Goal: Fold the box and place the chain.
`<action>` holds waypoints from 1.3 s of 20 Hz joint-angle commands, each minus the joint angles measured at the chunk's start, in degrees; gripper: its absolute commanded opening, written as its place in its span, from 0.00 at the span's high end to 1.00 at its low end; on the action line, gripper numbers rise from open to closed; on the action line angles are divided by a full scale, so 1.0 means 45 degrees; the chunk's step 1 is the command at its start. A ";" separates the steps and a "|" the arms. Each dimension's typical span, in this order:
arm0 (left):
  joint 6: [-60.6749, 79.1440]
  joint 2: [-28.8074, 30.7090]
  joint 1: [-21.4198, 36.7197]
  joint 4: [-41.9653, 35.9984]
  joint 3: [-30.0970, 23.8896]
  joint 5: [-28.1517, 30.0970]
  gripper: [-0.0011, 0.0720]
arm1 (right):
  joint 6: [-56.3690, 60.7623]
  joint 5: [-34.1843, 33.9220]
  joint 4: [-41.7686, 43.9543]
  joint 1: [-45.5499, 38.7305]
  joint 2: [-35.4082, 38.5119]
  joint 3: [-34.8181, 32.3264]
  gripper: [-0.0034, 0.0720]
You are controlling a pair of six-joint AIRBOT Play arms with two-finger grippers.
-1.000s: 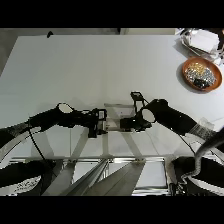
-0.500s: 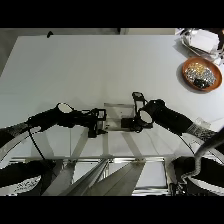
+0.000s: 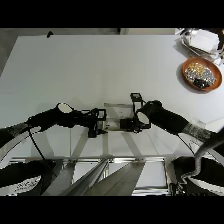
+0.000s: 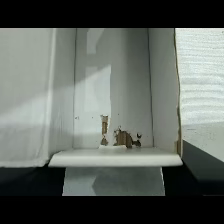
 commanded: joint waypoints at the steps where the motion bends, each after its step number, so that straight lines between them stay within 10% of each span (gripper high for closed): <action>1: 0.0000 0.0000 0.0000 -0.0005 -0.0005 0.0005 0.70 | 0.0219 0.0495 -0.0393 0.0170 -0.0563 0.0389 0.69; 6: 0.0000 0.0000 0.0000 -0.0005 -0.0005 0.0005 0.70 | 0.0214 0.1151 -0.0680 0.0170 -0.0758 0.0787 0.94; 10: 0.0000 0.0000 0.0000 -0.0005 -0.0005 0.0005 0.70 | 0.0219 0.1700 -0.0976 0.0170 -0.0758 0.0787 0.93; 13: 0.0000 0.0000 0.0000 -0.0005 -0.0005 0.0005 0.70 | 0.0340 0.1491 -0.0981 0.0170 -0.0758 0.0787 0.62; 20: 0.0000 0.0000 0.0000 -0.0005 -0.0005 0.0010 0.70 | 0.0423 0.1375 -0.0962 0.0233 -0.0899 0.0782 0.92; 24: 0.0000 0.0000 0.0000 -0.0005 -0.0005 0.0005 0.70 | 0.0418 0.1229 -0.0967 0.0408 -0.1025 0.0782 0.93; 26: 0.0000 0.0000 0.0000 -0.0005 -0.0005 0.0010 0.70 | 0.0413 0.1229 -0.0967 0.0408 -0.1025 0.0782 0.75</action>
